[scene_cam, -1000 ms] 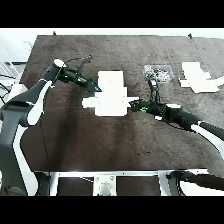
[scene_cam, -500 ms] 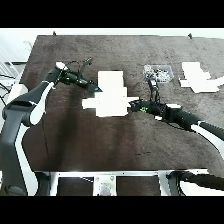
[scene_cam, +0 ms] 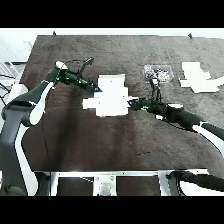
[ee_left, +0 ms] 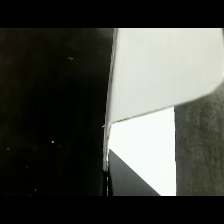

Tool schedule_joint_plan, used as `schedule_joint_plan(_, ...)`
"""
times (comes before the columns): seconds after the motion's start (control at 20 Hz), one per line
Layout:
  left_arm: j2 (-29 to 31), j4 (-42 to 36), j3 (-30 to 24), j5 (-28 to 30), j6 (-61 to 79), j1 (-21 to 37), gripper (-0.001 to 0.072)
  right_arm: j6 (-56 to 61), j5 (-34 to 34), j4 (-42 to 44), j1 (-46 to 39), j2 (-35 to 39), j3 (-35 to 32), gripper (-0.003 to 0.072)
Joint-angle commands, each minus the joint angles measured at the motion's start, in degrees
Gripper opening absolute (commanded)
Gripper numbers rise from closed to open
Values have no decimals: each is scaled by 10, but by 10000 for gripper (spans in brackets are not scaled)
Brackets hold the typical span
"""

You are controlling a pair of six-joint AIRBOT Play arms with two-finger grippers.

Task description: Fold the box and place the chain.

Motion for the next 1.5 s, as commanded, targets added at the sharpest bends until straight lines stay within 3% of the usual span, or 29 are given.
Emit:
schedule_joint_plan(0.0,22,0,0,-16,97,0,12,1,-1,7,-34,35,0,383)
schedule_joint_plan(0.2,43,1,-14,-7,139,0,11,1,0,8,-95,67,0,384)
schedule_joint_plan(0.35,65,3,-53,19,174,0,12,1,-1,7,-114,67,0,384)
schedule_joint_plan(0.7,76,-18,-145,116,286,0,12,1,-1,1,-113,66,-1,384)
schedule_joint_plan(1.35,54,-28,-162,123,355,0,17,-21,-1,0,-113,64,-12,388)
schedule_joint_plan(1.45,54,-27,-162,124,360,0,18,-60,0,1,-113,64,-12,457)
